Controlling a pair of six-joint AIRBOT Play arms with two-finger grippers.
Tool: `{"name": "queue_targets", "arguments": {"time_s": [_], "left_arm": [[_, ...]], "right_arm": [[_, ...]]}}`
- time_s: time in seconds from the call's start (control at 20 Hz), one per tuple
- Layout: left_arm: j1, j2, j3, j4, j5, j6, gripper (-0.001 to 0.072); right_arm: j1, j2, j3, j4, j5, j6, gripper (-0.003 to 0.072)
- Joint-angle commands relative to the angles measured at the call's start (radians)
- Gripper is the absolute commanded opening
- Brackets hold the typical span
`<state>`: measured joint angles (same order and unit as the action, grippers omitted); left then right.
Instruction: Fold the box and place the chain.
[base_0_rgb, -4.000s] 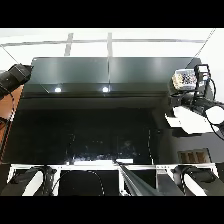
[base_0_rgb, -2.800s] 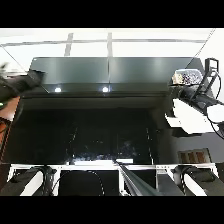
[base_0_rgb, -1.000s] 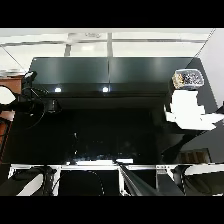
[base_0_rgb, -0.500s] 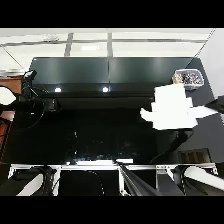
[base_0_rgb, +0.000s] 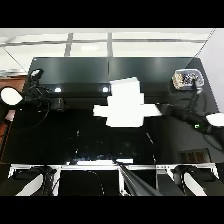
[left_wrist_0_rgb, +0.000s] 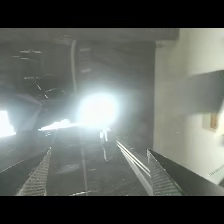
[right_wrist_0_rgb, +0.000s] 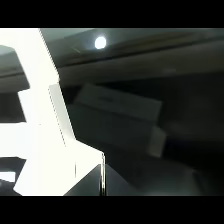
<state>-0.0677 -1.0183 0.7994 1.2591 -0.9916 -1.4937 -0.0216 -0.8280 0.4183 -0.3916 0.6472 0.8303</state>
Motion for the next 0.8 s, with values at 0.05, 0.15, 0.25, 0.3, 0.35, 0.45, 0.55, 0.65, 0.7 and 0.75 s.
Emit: {"name": "queue_targets", "arguments": {"time_s": [0.05, 0.15, 0.25, 0.3, 0.35, 0.45, 0.55, 0.65, 0.7, 0.75], "left_arm": [[-0.074, -0.069, -0.001, -0.122, 0.047, 0.086, 0.0709], [-0.090, -0.117, 0.000, -0.253, 0.073, 0.168, 0.0710], [-0.082, -0.164, 0.004, -0.377, 0.084, 0.253, 0.0709], [-0.072, -0.186, 0.004, -0.436, 0.081, 0.299, 0.0709], [-0.064, -0.209, 0.004, -0.492, 0.063, 0.343, 0.0709], [-0.060, -0.269, 0.004, -0.599, 0.006, 0.438, 0.0711], [-0.082, -0.333, 0.017, -0.618, -0.001, 0.457, 0.0711], [-0.123, -0.399, 0.058, -0.618, -0.032, 0.509, 0.0711], [-0.138, -0.431, 0.084, -0.621, -0.053, 0.540, 0.0711], [-0.149, -0.467, 0.116, -0.621, -0.073, 0.587, 0.0709]], "right_arm": [[0.346, 0.024, -0.082, 0.066, -0.354, 0.019, 0.0015], [0.365, 0.007, -0.098, 0.066, -0.336, 0.023, 0.0016], [0.365, -0.019, -0.103, 0.058, -0.307, 0.024, 0.0015], [0.365, -0.031, -0.103, 0.058, -0.298, 0.024, 0.0016], [0.365, -0.041, -0.103, 0.053, -0.287, 0.024, 0.0015], [0.365, -0.054, -0.103, 0.040, -0.264, 0.024, 0.0015], [0.365, -0.058, -0.103, 0.040, -0.244, 0.024, 0.0015], [0.365, -0.059, -0.103, 0.040, -0.244, 0.024, 0.0016], [0.365, -0.059, -0.103, 0.040, -0.244, 0.024, 0.0015], [0.365, -0.060, -0.103, 0.040, -0.248, 0.025, 0.0016]]}}
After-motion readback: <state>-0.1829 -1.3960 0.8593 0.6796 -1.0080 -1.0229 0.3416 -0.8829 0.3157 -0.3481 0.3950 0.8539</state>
